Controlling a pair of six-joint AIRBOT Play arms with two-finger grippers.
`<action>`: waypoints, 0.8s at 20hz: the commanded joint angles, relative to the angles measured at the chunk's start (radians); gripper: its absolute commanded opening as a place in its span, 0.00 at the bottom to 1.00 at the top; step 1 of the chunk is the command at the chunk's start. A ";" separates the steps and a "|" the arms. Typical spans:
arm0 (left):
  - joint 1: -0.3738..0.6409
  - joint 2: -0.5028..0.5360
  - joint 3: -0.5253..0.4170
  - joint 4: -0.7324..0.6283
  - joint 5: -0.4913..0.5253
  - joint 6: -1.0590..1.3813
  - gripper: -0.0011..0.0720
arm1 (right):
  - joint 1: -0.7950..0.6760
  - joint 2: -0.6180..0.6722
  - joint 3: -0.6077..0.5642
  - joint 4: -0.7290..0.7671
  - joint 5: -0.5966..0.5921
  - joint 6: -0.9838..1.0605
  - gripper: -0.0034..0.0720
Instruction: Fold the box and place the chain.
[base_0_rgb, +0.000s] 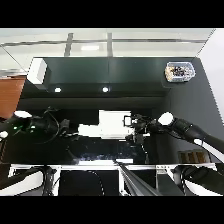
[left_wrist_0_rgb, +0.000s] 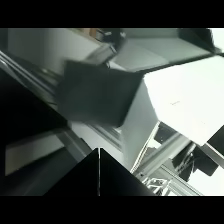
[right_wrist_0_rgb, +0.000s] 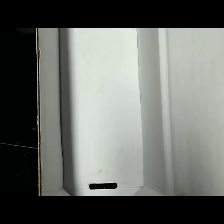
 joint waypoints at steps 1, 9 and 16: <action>-0.155 -0.053 0.032 -0.084 0.045 0.044 0.05 | 0.001 0.000 0.000 0.000 0.000 0.000 0.21; -0.256 -0.053 0.142 -0.083 -0.019 0.100 0.69 | 0.001 0.000 0.000 0.000 0.000 0.000 0.21; -0.298 -0.053 0.203 -0.090 -0.058 0.072 0.87 | 0.001 0.000 0.000 0.000 0.000 0.000 0.21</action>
